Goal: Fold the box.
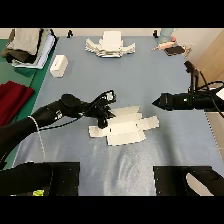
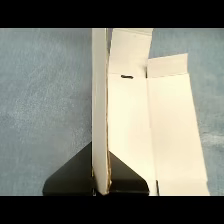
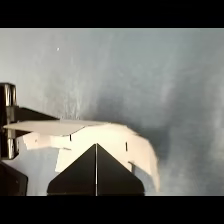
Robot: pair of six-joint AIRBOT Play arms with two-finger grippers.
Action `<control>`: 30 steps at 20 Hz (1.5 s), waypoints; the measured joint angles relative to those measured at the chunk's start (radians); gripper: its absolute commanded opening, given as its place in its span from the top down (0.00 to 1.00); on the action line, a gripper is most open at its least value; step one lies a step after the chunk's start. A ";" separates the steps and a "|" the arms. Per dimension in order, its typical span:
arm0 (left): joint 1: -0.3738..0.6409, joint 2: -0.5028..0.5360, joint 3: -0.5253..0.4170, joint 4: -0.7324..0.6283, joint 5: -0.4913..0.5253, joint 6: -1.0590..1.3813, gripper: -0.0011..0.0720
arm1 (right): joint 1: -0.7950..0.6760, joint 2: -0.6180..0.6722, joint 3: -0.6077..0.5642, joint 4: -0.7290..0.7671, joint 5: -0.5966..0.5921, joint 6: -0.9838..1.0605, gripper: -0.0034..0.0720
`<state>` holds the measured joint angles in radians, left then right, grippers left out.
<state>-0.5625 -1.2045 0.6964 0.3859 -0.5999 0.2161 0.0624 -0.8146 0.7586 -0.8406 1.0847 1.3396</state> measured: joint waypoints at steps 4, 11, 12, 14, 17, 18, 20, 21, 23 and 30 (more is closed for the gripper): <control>-0.004 0.004 -0.039 -0.023 0.037 0.061 0.97 | 0.074 0.002 -0.067 -0.021 -0.027 0.042 0.95; -0.012 0.013 -0.052 -0.032 0.067 0.087 0.97 | 0.148 -0.013 -0.230 -0.061 -0.152 0.074 0.95; -0.018 0.020 -0.053 -0.032 0.067 0.088 0.97 | 0.150 -0.025 -0.243 -0.072 -0.171 0.075 0.95; -0.039 0.044 -0.053 -0.033 0.067 0.093 0.97 | 0.154 -0.063 -0.261 -0.094 -0.215 0.078 0.95; -0.072 0.077 -0.053 -0.040 0.067 0.103 0.97 | 0.156 -0.124 -0.273 -0.109 -0.253 0.082 0.95; -0.081 0.083 -0.053 -0.043 0.071 0.104 0.97 | 0.156 -0.143 -0.275 -0.111 -0.261 0.082 0.95; -0.088 0.087 -0.054 -0.045 0.084 0.107 0.97 | 0.158 -0.169 -0.277 -0.113 -0.272 0.082 0.95; -0.093 0.087 -0.055 -0.047 0.094 0.109 0.97 | 0.158 -0.178 -0.278 -0.112 -0.274 0.082 0.95; -0.096 0.083 -0.062 -0.057 0.108 0.124 0.97 | 0.158 -0.185 -0.279 -0.111 -0.278 0.082 0.95; -0.164 0.074 -0.108 -0.115 0.211 0.192 0.97 | 0.158 -0.161 -0.277 -0.103 -0.277 0.082 0.95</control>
